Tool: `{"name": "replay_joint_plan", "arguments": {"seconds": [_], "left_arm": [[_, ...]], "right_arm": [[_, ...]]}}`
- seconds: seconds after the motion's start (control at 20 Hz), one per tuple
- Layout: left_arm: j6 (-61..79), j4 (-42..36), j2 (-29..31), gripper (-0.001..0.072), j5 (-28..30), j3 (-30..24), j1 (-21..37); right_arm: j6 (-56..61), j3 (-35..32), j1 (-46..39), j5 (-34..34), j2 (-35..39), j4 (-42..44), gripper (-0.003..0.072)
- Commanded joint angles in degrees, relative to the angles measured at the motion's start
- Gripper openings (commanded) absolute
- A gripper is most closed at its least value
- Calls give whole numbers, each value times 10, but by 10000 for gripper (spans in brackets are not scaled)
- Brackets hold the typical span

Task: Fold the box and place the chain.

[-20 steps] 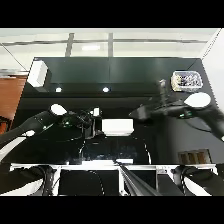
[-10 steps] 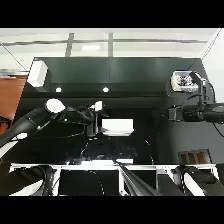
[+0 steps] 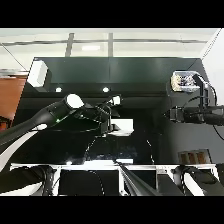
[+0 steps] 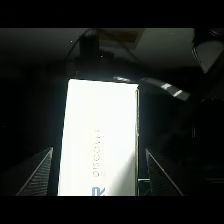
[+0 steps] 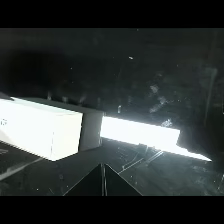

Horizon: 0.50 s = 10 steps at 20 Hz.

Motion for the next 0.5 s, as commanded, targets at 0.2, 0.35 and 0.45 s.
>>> {"name": "replay_joint_plan", "arguments": {"seconds": [0.2, 0.35, 0.45], "left_arm": [[-27, 7, -16, 714, 19, 5, -5], [-50, 29, -16, 714, -3, 5, -5], [-50, 29, -16, 714, -20, 5, -5]], "right_arm": [[2, -1, 0, 0, 0, 0, 13], [2, -1, 0, 0, 0, 0, 13], [2, -1, 0, -1, 0, 0, 13]]}}
